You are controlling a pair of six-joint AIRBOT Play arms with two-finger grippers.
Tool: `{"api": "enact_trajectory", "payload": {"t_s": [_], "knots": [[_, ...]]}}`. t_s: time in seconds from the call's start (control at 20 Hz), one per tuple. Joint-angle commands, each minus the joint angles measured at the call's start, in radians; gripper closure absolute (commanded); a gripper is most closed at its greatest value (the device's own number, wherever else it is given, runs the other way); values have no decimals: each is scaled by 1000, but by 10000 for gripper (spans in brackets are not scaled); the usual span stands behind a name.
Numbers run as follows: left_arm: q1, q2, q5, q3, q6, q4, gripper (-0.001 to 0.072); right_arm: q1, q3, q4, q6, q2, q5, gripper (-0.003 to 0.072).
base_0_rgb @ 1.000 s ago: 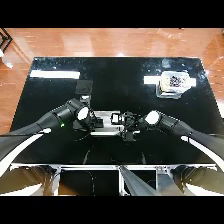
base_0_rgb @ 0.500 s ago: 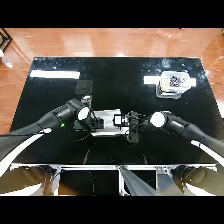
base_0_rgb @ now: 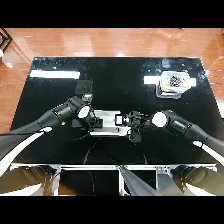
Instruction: Fold the box and place the chain.
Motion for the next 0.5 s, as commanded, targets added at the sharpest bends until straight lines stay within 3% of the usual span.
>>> {"api": "enact_trajectory", "payload": {"t_s": [0.0,0.15,0.2,0.35,0.4,0.45], "knots": [[0,-4,-12,4,7,20,691,2,0,63,-60,-26,-52,-15],[0,-4,-23,4,15,29,691,12,-1,120,-87,-36,-68,-4],[0,-4,-23,4,15,30,691,16,0,131,-86,-36,-80,155],[0,-4,-23,4,15,30,691,31,-1,134,-86,-36,-79,161],[0,-4,-23,4,15,30,691,37,0,134,-86,-36,-79,305],[0,-4,-23,4,14,29,691,40,-1,140,-86,-36,-78,351]]}}
